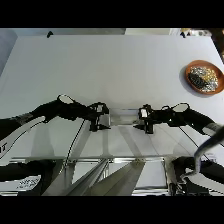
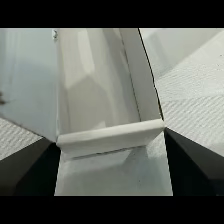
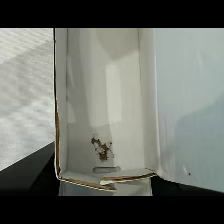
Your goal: Fold the box and place the chain.
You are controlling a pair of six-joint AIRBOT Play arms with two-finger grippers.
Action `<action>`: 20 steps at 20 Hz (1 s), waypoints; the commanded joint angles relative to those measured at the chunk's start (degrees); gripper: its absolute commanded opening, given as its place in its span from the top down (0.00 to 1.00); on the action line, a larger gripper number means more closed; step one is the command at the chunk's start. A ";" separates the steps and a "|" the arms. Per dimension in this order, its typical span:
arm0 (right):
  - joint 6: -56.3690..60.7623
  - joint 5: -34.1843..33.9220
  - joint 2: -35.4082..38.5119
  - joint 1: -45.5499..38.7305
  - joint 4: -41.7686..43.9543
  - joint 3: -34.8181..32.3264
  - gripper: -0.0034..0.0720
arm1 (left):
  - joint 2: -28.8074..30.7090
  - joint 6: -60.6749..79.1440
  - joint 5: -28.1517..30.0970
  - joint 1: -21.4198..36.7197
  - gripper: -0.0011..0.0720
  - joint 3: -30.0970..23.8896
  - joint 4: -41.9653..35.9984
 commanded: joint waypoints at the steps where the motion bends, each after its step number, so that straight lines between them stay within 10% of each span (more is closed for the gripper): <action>1: 0.20 -0.33 0.04 -0.02 0.22 0.00 0.53 | -0.13 -1.57 -0.50 -0.81 0.03 0.04 0.11; 12: 0.20 -0.35 0.04 -0.02 0.22 0.00 0.53 | -0.07 -5.40 5.68 -2.47 0.04 0.13 -1.90; 16: 0.20 -0.35 0.04 -0.02 0.22 0.00 0.53 | -0.07 -5.49 5.88 -2.47 0.26 0.13 -1.90; 19: 0.20 -0.35 0.04 -0.02 0.22 0.00 0.53 | -0.07 -5.53 5.86 -2.47 0.72 0.13 -1.88; 20: 0.20 -0.35 0.04 -0.02 0.22 0.00 0.53 | -0.07 -5.53 5.88 -2.47 0.71 0.13 -1.88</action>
